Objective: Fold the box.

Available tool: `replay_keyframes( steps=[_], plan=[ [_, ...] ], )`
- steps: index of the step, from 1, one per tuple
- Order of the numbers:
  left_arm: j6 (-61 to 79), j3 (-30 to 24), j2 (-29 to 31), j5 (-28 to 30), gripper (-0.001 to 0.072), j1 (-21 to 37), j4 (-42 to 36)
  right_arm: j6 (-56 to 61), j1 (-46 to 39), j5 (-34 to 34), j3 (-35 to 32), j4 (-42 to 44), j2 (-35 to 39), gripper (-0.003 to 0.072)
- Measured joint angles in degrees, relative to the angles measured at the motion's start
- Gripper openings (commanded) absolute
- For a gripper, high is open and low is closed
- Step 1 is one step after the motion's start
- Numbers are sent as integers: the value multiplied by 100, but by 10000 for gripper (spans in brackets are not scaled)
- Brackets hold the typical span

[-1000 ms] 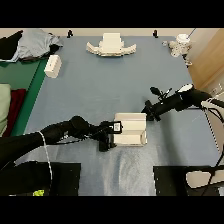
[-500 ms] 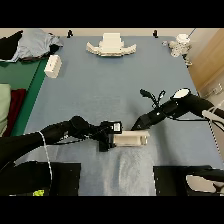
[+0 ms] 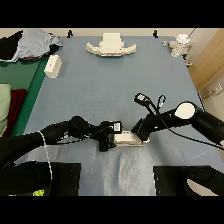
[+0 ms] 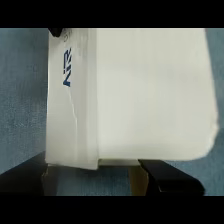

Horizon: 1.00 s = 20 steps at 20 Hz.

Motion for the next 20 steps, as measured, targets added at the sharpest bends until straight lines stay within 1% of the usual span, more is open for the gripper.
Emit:
replay_keyframes(
  steps=[1,2,3,4,5,6,7,8,9,10,11,17,20],
  plan=[
    [0,0,0,2,477,0,2,-101,170,-201,-103,-94,138,11],
    [2,0,0,0,477,0,0,-221,352,-380,-205,-168,264,51],
    [2,0,0,-2,477,0,4,-330,525,-529,-297,-245,372,116],
    [2,0,0,-4,477,0,4,-422,713,-678,-376,-350,470,198],
    [2,0,0,-4,477,0,4,-490,872,-798,-431,-457,544,307],
    [2,0,0,-4,477,0,4,-546,1027,-885,-474,-573,601,391],
    [2,0,0,-9,477,0,7,-610,1154,-955,-501,-673,640,425],
    [2,0,0,-2,477,0,7,-697,1268,-1019,-525,-761,669,425],
    [0,0,0,4,476,0,4,-780,1344,-1025,-542,-824,693,445],
    [0,0,0,7,477,0,2,-879,1401,-1082,-551,-876,704,527],
    [2,0,0,4,477,0,2,-979,1438,-1110,-560,-922,715,542],
    [0,0,0,-2,476,0,2,-1403,1639,-1202,-579,-1008,737,543],
    [-2,0,0,7,477,0,0,-1541,1685,-1353,-581,-1161,688,542]
  ],
)
